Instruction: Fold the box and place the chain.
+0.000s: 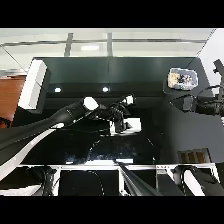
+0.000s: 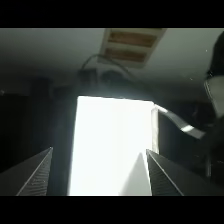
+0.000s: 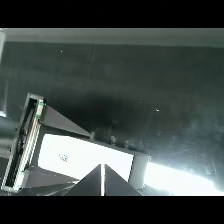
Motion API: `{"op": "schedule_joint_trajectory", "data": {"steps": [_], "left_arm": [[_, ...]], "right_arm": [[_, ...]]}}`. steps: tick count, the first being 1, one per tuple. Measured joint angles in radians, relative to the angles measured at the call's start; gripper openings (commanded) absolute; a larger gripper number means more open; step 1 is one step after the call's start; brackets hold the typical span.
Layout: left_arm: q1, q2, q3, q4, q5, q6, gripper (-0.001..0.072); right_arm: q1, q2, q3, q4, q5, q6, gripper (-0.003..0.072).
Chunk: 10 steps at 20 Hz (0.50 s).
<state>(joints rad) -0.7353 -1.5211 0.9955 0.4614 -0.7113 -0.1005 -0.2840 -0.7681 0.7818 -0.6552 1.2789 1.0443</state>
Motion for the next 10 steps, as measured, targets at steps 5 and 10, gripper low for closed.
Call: {"op": "schedule_joint_trajectory", "data": {"steps": [5,10], "left_arm": [[0.000,-0.011,0.000,0.010,-0.052,-0.009,0.0716],[0.000,-0.016,0.000,0.036,-0.077,0.003,0.0715]], "right_arm": [[0.000,0.000,0.000,0.000,0.000,0.000,0.0017],[0.000,0.000,0.000,0.000,-0.001,0.000,0.0017]]}}
